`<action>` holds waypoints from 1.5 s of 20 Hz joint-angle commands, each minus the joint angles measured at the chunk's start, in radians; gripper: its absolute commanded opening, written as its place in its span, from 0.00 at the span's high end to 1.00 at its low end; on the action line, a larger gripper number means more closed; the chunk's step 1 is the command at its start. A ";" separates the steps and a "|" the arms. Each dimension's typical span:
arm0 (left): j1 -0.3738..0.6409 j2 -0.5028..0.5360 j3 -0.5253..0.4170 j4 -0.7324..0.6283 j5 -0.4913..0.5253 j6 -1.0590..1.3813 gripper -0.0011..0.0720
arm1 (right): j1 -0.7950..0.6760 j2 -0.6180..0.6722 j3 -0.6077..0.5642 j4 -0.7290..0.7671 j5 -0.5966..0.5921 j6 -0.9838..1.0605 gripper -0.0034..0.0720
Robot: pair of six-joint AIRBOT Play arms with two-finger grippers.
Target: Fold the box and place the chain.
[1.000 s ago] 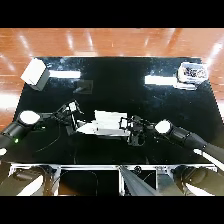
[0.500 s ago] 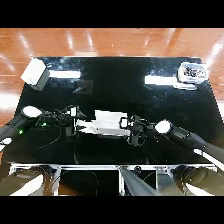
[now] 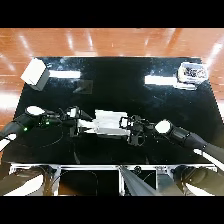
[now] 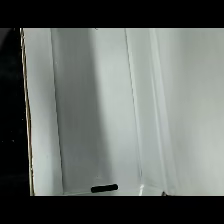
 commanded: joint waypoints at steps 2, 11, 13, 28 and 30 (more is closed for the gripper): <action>-0.021 -0.006 0.004 0.030 0.048 -0.113 0.23 | 0.000 -0.001 0.000 0.000 0.001 0.000 0.11; -0.106 -0.008 0.008 0.124 0.126 -0.184 0.23 | 0.000 -0.001 0.000 0.000 0.001 0.000 0.11; -0.106 -0.008 0.008 0.124 0.128 -0.186 0.23 | 0.000 -0.001 0.000 0.000 0.001 0.000 0.11; -0.159 -0.030 0.027 0.184 0.201 -0.290 0.26 | 0.000 -0.001 0.000 0.000 0.001 0.000 0.11; -0.159 -0.030 0.027 0.184 0.201 -0.290 0.32 | 0.000 -0.001 0.000 0.000 0.001 0.000 0.11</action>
